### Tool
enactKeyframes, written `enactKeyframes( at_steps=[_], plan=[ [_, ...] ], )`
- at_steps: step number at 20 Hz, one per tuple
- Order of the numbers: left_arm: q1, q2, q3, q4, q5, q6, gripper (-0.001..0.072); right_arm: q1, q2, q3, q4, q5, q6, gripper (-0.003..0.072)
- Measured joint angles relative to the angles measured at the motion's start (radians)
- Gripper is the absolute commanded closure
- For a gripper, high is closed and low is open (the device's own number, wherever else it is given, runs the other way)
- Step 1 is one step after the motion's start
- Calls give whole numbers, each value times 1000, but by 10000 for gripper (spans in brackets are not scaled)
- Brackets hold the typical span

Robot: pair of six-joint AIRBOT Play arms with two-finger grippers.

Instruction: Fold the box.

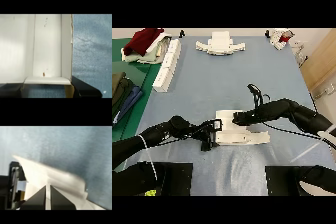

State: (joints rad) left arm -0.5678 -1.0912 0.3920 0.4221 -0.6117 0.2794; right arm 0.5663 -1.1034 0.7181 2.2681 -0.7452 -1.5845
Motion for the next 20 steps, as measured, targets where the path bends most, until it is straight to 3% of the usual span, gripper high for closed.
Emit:
enactKeyframes(
  at_steps=[5,11,15,20],
  plan=[
    [0,0,0,0,0,-1,204,-13,-124,11,-2,12,-37,607],
    [0,0,0,0,0,0,204,-17,-161,14,-2,12,-67,607],
    [0,0,0,0,-1,1,204,-17,-146,29,-11,-13,-91,607],
    [0,0,0,0,0,1,204,-16,-20,54,-105,-73,-112,608]
  ],
)
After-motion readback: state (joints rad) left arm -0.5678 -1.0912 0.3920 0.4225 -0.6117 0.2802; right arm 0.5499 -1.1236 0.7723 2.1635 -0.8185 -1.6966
